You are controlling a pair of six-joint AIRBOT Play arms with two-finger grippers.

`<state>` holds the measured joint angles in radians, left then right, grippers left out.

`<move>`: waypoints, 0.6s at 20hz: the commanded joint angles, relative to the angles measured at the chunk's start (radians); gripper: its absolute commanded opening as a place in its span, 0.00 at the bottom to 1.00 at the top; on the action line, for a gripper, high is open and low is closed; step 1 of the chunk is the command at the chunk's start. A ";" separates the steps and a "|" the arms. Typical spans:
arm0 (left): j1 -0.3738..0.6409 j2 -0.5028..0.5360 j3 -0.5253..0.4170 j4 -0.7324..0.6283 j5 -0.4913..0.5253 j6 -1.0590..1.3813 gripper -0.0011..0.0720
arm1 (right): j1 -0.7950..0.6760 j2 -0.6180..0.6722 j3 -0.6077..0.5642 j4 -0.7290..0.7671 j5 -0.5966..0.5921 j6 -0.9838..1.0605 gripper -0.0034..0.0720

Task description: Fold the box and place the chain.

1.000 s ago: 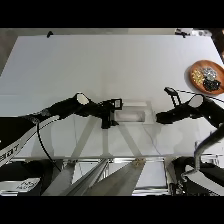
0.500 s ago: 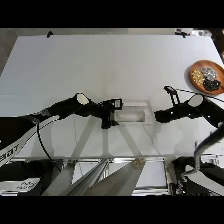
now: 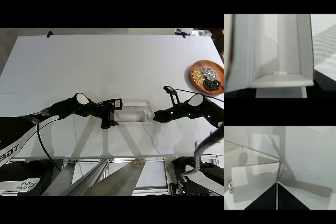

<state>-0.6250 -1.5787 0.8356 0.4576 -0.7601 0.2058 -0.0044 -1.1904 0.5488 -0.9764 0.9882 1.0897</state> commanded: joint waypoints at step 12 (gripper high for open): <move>0.000 0.000 0.000 0.000 0.001 0.000 0.64 | 0.001 0.041 0.005 0.073 0.139 -0.079 0.06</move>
